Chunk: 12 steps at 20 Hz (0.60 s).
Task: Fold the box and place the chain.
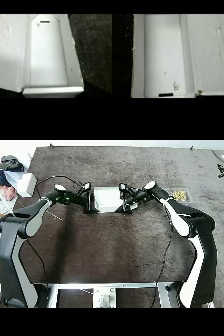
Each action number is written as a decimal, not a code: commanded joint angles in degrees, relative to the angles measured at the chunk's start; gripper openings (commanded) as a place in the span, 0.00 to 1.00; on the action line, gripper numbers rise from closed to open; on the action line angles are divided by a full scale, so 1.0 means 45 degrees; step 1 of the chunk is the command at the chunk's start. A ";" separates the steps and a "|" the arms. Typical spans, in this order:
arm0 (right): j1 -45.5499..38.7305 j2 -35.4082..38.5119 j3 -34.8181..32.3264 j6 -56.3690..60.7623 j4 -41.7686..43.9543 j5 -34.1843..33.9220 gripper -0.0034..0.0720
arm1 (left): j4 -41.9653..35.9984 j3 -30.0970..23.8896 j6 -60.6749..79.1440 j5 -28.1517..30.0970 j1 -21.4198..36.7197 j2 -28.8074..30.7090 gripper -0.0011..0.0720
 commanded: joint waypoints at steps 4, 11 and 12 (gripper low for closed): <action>-0.0010 0.0010 0.0000 -0.0005 -0.0010 0.0005 0.40 | 0.0005 0.0000 0.0238 0.0471 -0.0170 -0.0044 0.96; -0.0005 0.0010 0.0000 -0.0005 -0.0005 0.0005 0.40 | 0.0068 0.0015 0.0248 0.0767 -0.0282 -0.0325 0.96; -0.0005 0.0010 0.0000 -0.0005 -0.0005 0.0010 0.40 | 0.0063 0.0015 0.0253 0.0763 -0.0282 -0.0321 0.96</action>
